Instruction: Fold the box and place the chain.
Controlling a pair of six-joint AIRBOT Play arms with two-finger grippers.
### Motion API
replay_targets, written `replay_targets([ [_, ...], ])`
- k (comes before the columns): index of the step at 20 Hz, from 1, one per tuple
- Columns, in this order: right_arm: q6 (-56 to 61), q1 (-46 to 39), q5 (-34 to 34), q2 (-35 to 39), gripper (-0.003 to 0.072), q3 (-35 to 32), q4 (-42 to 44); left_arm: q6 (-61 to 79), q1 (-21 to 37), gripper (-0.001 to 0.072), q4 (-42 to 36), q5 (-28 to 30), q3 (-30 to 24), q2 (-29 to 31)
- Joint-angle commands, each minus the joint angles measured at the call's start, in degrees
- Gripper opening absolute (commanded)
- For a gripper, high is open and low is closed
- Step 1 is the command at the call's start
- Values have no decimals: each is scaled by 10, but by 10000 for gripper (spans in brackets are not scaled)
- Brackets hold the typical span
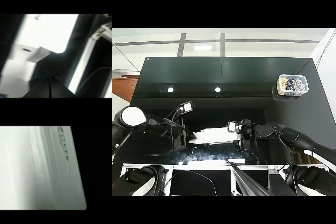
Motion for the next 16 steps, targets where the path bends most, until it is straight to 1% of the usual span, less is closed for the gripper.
replay_targets([
  [1, 0, 0, 0, 0, 395, 0, 0, -89, -40, 27, -66, -10, -40, 9],
  [3, 0, 0, 0, 0, 395, 0, 0, -100, -69, 27, -90, 50, -61, 9],
  [5, 0, 0, 0, 0, 395, 0, 0, -104, -97, 27, -113, 126, -75, 9],
  [9, 0, 0, 0, 0, 395, 0, 0, -104, -129, 27, -132, 269, -80, 8],
  [11, 0, 0, 0, 0, 395, 0, 0, -104, -135, 27, -133, 314, -80, 8],
  [16, 1, 0, 0, 0, 395, 0, 0, -104, -134, 27, -134, 379, -80, 8],
])
